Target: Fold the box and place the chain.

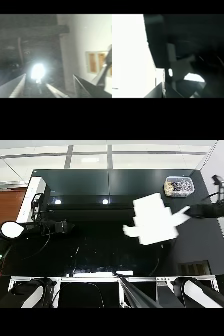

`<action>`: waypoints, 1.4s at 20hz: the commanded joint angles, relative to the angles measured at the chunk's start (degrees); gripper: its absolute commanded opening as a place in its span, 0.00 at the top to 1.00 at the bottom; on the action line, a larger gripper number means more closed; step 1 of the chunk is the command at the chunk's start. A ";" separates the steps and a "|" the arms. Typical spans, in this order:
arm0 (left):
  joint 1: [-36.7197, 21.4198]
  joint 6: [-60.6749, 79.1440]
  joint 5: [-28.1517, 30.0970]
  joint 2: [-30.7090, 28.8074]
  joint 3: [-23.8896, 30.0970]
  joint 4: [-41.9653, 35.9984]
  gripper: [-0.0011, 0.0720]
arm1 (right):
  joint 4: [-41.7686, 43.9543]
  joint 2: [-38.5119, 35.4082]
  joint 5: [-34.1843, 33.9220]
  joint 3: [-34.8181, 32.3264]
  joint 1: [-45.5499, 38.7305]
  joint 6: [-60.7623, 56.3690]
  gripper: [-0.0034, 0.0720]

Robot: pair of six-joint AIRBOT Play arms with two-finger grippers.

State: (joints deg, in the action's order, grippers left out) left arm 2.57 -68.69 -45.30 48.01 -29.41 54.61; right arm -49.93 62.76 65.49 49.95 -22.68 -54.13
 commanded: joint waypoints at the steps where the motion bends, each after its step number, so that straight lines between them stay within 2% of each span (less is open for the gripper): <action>1: 1.81 2.32 1.31 0.02 -0.02 -5.57 0.20 | 23.78 -8.83 -15.04 -16.61 10.95 4.35 0.93; 4: 5.55 2.71 3.76 0.09 -0.02 -6.25 0.19 | 30.58 -8.94 -24.98 -24.74 24.55 8.09 0.93; 7: 9.09 2.45 4.11 3.37 -1.84 -6.29 0.19 | 31.78 -8.92 -33.44 -27.06 35.15 7.87 0.93; 8: 9.62 2.43 2.47 6.16 -3.65 -6.67 0.08 | 31.74 -8.92 -34.88 -27.06 37.29 7.87 0.93; 9: 9.60 2.43 0.00 10.08 -6.05 -7.80 0.03 | 31.98 -8.92 -36.11 -27.06 38.93 7.82 0.93; 13: 7.74 4.55 -14.32 27.58 -16.26 -13.14 0.02 | 31.89 -8.92 -36.81 -27.06 40.30 7.69 0.93; 15: 8.26 6.82 -19.47 34.53 -19.54 -16.28 0.02 | 31.91 -8.92 -36.83 -27.06 40.30 7.69 0.93; 20: 8.37 16.94 -22.60 42.29 -22.80 -25.70 0.02 | 31.61 -8.92 -34.36 -27.06 40.30 7.69 0.93; 22: 8.46 24.11 -29.68 44.65 -24.48 -26.16 0.02 | 31.47 -8.92 -34.21 -27.06 40.30 7.69 0.93; 23: 8.46 26.29 -33.55 45.86 -25.42 -26.18 0.06 | 31.47 -8.92 -34.21 -27.06 40.30 7.69 0.93; 24: 8.46 27.43 -36.81 47.19 -26.53 -25.90 0.16 | 31.45 -8.92 -34.21 -27.06 40.30 7.69 0.93; 27: 8.90 29.46 -38.34 49.20 -29.07 -21.66 0.60 | 30.93 -8.92 -34.45 -27.06 40.30 7.69 0.93; 28: 8.94 30.93 -38.86 49.33 -29.70 -20.85 0.62 | 30.75 -8.92 -34.42 -27.06 40.30 7.69 0.93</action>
State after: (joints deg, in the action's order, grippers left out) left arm 11.27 -42.61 -79.70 95.46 -56.93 31.53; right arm -18.76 53.87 31.18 22.92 17.58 -46.41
